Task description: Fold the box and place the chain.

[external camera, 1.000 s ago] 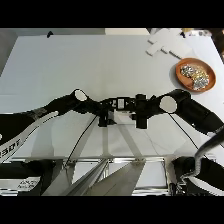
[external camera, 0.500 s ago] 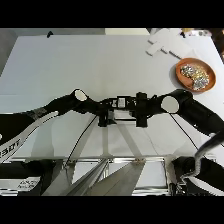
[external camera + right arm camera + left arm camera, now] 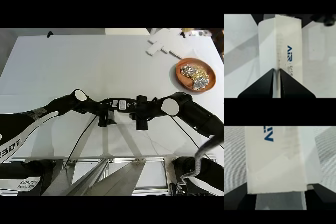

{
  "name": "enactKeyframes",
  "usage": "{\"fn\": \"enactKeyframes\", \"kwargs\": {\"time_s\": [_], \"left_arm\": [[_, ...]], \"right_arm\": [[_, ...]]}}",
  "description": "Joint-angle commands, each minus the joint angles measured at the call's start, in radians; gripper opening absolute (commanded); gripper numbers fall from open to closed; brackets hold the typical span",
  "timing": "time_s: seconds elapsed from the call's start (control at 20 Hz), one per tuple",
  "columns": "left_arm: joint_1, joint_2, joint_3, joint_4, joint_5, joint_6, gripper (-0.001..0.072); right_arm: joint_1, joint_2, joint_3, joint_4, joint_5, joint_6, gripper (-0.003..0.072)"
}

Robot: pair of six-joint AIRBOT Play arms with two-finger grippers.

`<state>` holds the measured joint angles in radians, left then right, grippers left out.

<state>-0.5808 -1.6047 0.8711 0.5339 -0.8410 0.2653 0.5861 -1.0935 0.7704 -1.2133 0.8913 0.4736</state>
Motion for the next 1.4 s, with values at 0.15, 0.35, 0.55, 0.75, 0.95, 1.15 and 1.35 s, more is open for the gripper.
{"fn": "enactKeyframes", "kwargs": {"time_s": [0.15,0.35,0.55,0.75,0.95,1.15,1.35], "left_arm": [[0.000,0.000,0.000,-0.002,-0.002,-0.003,0.0009],[0.000,0.000,0.000,-0.002,-0.002,-0.003,0.0009],[0.000,0.000,0.000,-0.002,-0.002,-0.003,0.0009],[0.000,0.000,0.000,-0.002,-0.002,-0.003,0.0009],[0.000,0.000,0.000,-0.002,-0.002,-0.003,0.0009],[0.000,0.000,0.000,-0.002,-0.002,-0.003,0.0009],[0.000,0.000,0.000,-0.002,-0.002,-0.003,0.0009]], "right_arm": [[0.000,0.018,-0.017,-0.007,-0.080,0.001,0.0072],[0.000,0.031,-0.018,-0.006,-0.110,0.026,0.0072],[0.000,0.031,-0.018,-0.012,-0.116,0.027,0.0050],[0.000,0.030,-0.019,-0.005,-0.086,0.027,0.0047],[0.000,0.025,-0.035,0.029,-0.020,0.026,0.0048],[0.000,0.025,-0.037,0.042,0.029,0.026,0.0055],[0.000,0.025,-0.048,0.044,0.066,0.026,0.0059]]}}
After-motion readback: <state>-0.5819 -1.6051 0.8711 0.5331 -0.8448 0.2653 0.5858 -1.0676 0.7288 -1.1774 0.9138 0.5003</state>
